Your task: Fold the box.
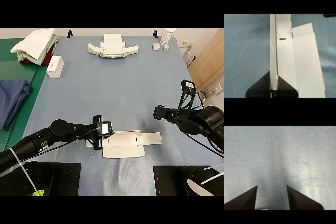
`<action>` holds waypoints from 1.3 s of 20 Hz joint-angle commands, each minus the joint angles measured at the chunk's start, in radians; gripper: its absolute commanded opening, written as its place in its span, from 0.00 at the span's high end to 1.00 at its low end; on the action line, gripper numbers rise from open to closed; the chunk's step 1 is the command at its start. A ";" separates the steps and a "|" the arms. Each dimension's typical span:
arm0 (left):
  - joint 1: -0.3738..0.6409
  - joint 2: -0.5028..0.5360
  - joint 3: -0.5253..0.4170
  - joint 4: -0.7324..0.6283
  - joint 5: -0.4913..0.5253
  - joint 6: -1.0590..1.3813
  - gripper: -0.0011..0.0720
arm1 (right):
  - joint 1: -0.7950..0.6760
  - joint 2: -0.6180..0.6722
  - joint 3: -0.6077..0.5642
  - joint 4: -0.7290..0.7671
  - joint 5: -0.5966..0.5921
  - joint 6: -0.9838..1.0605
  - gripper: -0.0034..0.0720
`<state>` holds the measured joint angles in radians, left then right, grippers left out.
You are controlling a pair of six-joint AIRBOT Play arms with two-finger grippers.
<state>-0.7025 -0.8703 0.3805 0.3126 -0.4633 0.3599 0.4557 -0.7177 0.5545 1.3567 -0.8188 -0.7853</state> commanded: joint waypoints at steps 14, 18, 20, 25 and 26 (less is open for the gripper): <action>-0.001 -0.040 0.002 0.006 -0.071 -0.074 0.97 | 0.001 0.000 0.001 0.028 -0.081 -0.001 0.23; -0.001 -0.040 0.002 0.006 -0.068 -0.073 0.97 | 0.001 0.000 0.001 0.168 -0.129 -0.125 0.72; -0.001 -0.040 0.002 0.006 -0.068 -0.073 0.97 | 0.001 0.002 0.001 0.268 -0.207 -0.248 0.95; -0.001 -0.040 0.002 0.005 -0.068 -0.073 0.97 | 0.106 0.046 0.001 0.392 -0.453 -0.312 0.96; -0.001 -0.040 0.002 0.005 -0.068 -0.073 0.97 | 0.165 0.064 0.000 0.410 -0.490 -0.296 0.96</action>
<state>-0.7033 -0.9104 0.3824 0.3180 -0.5327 0.2874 0.5301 -0.6865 0.5545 1.6817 -1.1610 -1.0527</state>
